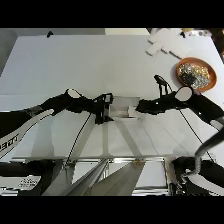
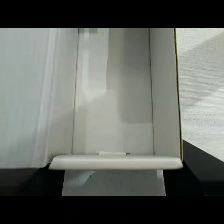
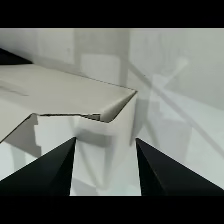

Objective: Fold the box and place the chain.

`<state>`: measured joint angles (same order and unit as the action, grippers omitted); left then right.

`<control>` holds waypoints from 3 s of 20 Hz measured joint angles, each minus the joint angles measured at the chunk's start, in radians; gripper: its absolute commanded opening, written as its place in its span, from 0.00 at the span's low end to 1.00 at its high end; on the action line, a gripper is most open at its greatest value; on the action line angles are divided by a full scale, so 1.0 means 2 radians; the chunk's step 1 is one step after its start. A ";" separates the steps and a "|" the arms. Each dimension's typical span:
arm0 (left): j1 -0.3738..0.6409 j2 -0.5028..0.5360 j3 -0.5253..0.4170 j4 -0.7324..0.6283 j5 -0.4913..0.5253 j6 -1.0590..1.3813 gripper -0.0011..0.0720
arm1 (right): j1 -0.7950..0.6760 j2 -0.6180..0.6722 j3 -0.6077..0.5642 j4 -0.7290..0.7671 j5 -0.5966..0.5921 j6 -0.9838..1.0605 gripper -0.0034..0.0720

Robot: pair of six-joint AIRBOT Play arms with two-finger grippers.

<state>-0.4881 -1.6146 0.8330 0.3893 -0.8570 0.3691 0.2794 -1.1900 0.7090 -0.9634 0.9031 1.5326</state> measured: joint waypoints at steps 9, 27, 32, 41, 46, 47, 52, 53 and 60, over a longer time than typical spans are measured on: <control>0.000 0.000 0.000 0.000 0.000 0.000 0.30 | 0.095 -0.054 0.054 -0.136 0.014 0.162 0.68; 0.000 0.000 0.000 0.000 0.000 0.000 0.30 | 0.187 -0.124 0.143 -0.283 0.077 0.340 0.58; 0.000 0.000 0.000 0.000 0.000 0.000 0.30 | 0.199 -0.133 0.143 -0.292 0.082 0.356 0.51; 0.000 0.000 0.000 0.001 -0.001 0.001 0.30 | 0.210 -0.137 0.150 -0.310 0.102 0.386 0.07; 0.000 0.000 0.000 0.001 0.000 0.001 0.30 | 0.216 -0.137 0.151 -0.313 0.098 0.408 0.33; 0.000 0.000 0.000 0.001 -0.001 0.001 0.30 | 0.217 -0.137 0.152 -0.312 0.098 0.416 0.33; 0.000 0.000 0.000 0.000 0.000 0.001 0.30 | 0.217 -0.142 0.152 -0.316 0.102 0.460 0.33; 0.000 0.000 0.000 0.000 0.000 0.001 0.30 | 0.218 -0.145 0.152 -0.316 0.104 0.469 0.32; 0.000 0.000 0.000 0.001 0.000 0.001 0.30 | 0.218 -0.158 0.152 -0.323 0.114 0.492 0.07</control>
<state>-0.4881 -1.6146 0.8330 0.3904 -0.8570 0.3717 0.7155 -1.5066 1.0130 -1.6096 1.1305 2.5172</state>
